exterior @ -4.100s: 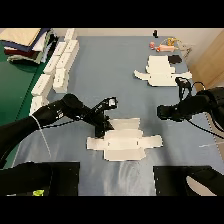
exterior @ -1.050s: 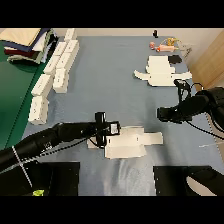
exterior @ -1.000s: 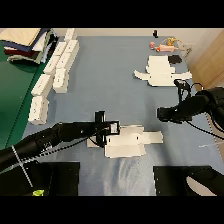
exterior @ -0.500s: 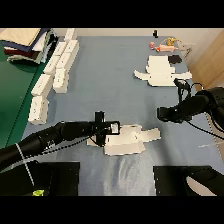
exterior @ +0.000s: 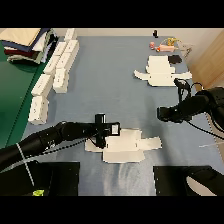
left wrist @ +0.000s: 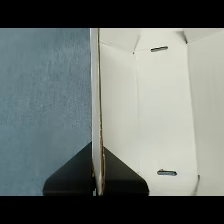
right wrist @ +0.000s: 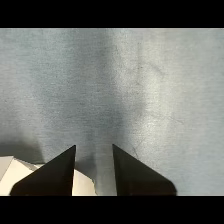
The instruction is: Fold the box.
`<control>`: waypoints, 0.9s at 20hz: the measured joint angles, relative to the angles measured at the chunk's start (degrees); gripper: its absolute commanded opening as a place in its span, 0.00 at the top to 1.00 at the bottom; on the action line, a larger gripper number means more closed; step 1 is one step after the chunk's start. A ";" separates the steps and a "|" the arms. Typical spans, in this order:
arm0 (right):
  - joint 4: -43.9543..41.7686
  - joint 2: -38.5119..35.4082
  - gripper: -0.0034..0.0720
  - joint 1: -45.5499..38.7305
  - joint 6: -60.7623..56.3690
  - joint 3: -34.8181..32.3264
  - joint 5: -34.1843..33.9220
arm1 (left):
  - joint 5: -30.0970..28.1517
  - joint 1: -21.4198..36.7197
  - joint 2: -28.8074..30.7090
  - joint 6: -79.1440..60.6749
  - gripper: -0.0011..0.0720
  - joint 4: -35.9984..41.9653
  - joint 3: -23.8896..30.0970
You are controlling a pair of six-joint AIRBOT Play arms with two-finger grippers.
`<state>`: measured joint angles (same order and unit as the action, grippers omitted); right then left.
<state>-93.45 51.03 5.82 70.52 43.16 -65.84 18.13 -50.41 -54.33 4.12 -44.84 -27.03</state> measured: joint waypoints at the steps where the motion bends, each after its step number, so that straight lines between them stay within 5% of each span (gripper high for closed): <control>1: 0.00 0.00 0.50 0.00 0.00 0.00 0.00 | -0.02 0.00 0.79 0.13 0.97 0.00 0.00; 10: 0.00 0.00 0.50 0.00 0.00 0.00 0.02 | 0.28 6.69 3.39 5.44 0.97 -0.24 -4.68; 18: 0.00 0.00 0.50 0.00 0.00 0.00 0.57 | 15.72 13.55 -4.07 0.72 0.97 3.32 -13.31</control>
<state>-93.45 51.03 5.82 70.52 43.16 -65.28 33.85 -36.86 -58.39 4.84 -41.52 -40.34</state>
